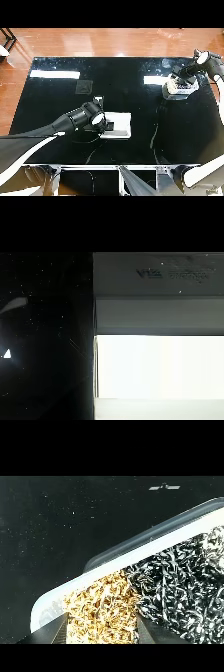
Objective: Fold the box and place the chain.
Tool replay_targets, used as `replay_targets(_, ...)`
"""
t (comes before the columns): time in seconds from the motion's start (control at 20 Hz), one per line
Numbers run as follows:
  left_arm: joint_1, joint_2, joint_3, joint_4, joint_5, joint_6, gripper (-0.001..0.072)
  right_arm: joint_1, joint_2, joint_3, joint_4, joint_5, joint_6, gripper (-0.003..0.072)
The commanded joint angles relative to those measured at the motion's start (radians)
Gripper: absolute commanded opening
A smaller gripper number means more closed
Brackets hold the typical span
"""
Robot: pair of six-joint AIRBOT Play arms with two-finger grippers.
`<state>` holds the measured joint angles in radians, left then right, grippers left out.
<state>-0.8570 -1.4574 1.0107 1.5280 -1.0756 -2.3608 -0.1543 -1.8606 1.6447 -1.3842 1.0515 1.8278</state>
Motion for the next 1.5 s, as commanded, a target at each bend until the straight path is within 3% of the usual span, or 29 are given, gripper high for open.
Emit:
replay_targets(0.0,0.001,-0.001,0.0,0.0,0.0,0.0,0.0023,0.001,-0.006,0.001,0.003,-0.01,-0.024,0.0467)
replay_targets(0.25,0.001,-0.001,0.0,0.0,0.0,0.0,0.0022,0.001,-0.009,0.001,0.004,-0.019,-0.037,0.046)
replay_targets(0.3,0.001,-0.001,0.0,0.0,0.0,0.0,0.0022,0.0,-0.009,0.001,0.005,-0.014,-0.05,0.0166)
replay_targets(0.35,0.001,-0.001,0.0,0.0,0.0,0.0,0.0023,0.0,-0.009,0.002,0.008,-0.009,-0.066,0.0018)
replay_targets(0.6,0.001,-0.001,0.0,0.0,0.0,0.0,0.0022,-0.002,0.0,0.035,0.025,0.044,-0.125,0.0021)
replay_targets(0.85,0.001,-0.001,0.0,0.0,-0.003,0.0,0.0023,-0.002,0.117,0.038,0.024,0.048,-0.212,0.002)
replay_targets(1.45,0.0,-0.001,0.0,0.0,-0.007,0.001,0.0023,-0.002,0.698,0.038,0.087,0.08,-0.396,0.002)
